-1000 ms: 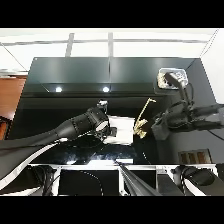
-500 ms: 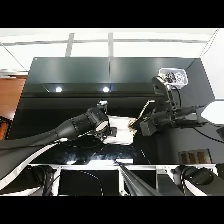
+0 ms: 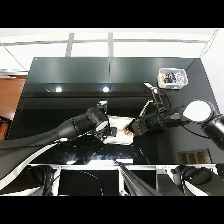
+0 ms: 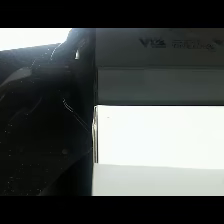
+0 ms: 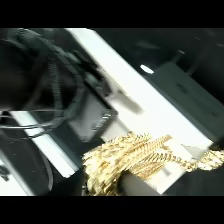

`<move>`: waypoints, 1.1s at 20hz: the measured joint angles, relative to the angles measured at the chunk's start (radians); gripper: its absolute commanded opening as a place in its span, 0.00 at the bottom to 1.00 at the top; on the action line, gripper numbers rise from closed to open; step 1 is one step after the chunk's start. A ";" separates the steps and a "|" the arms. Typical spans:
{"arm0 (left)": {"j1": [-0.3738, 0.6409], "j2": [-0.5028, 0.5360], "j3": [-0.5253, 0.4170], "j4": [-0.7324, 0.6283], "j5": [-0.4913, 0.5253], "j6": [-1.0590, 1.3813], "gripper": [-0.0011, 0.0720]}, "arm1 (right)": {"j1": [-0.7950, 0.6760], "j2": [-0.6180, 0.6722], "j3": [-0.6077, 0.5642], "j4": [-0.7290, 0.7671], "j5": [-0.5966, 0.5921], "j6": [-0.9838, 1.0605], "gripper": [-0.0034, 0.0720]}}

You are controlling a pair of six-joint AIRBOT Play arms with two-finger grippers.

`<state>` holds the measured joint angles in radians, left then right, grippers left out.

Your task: Fold the box and place the chain.

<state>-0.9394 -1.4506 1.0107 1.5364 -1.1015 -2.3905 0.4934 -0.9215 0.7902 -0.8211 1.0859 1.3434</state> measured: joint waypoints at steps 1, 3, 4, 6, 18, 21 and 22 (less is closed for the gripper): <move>0.000 0.000 0.000 0.000 0.000 0.000 0.05 | 0.002 -0.003 0.000 -0.025 0.003 0.009 0.64; 0.000 0.000 0.000 0.000 0.000 0.000 0.05 | -0.003 -0.003 0.000 -0.091 0.025 0.026 0.64; 0.000 0.000 0.000 0.000 0.000 0.000 0.05 | -0.011 0.003 0.000 -0.123 0.045 0.028 0.64; 0.000 0.000 0.000 0.000 0.000 0.000 0.05 | -0.048 0.025 -0.002 -0.206 0.077 0.038 0.64; 0.000 0.000 0.000 -0.002 0.001 0.000 0.05 | -0.230 0.184 -0.363 -0.409 -0.409 -0.039 1.00; 0.000 0.000 0.000 -0.004 0.007 0.000 0.05 | -0.232 0.122 -0.384 -0.433 -0.488 -0.017 1.00; 0.000 0.000 0.000 -0.004 0.013 0.000 0.05 | -0.228 0.098 -0.386 -0.436 -0.508 0.009 1.00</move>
<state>-0.9394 -1.4502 1.0107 1.5322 -1.0882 -2.3905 0.2653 -0.8238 0.4038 -1.2575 0.5777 1.3521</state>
